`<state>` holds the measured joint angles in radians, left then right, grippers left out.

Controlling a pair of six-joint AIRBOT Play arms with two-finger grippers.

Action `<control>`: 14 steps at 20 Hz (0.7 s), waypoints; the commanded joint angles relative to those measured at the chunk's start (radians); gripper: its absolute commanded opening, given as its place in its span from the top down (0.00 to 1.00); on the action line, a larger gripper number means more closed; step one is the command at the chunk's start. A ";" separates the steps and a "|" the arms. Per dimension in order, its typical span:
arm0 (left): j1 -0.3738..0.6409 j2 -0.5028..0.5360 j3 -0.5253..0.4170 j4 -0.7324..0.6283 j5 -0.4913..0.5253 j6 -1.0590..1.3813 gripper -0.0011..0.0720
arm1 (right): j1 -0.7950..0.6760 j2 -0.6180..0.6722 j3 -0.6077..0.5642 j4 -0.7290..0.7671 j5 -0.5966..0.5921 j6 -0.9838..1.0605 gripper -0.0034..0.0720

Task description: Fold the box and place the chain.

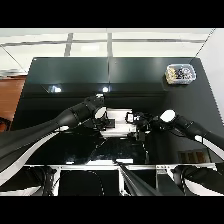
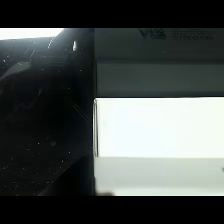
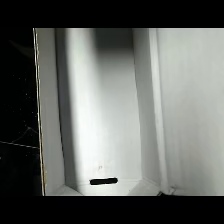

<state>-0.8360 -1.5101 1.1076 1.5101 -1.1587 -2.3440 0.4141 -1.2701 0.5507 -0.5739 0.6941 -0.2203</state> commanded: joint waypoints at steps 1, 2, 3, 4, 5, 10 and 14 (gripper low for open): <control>-0.001 -0.001 0.000 -0.002 0.000 0.006 0.95 | 0.000 0.000 0.000 0.000 0.000 0.000 0.81; -0.001 -0.001 0.000 -0.003 0.000 0.006 0.95 | 0.000 0.000 0.000 0.000 0.000 0.000 0.81; -0.001 -0.001 0.000 -0.003 0.001 0.006 0.95 | 0.000 0.000 0.000 0.000 0.001 0.000 0.81; -0.001 -0.001 0.000 -0.003 0.002 0.006 0.95 | 0.000 0.000 0.000 0.000 0.001 0.000 0.81; -0.001 -0.001 0.000 -0.003 0.002 0.006 0.95 | 0.000 0.000 0.000 0.000 0.001 0.000 0.81; 0.000 -0.001 0.000 -0.003 0.002 0.006 0.95 | 0.000 0.000 0.000 0.002 -0.004 0.006 0.13; 0.001 -0.001 0.000 0.000 0.002 0.006 0.95 | -0.001 0.047 0.000 -0.045 0.031 0.105 0.04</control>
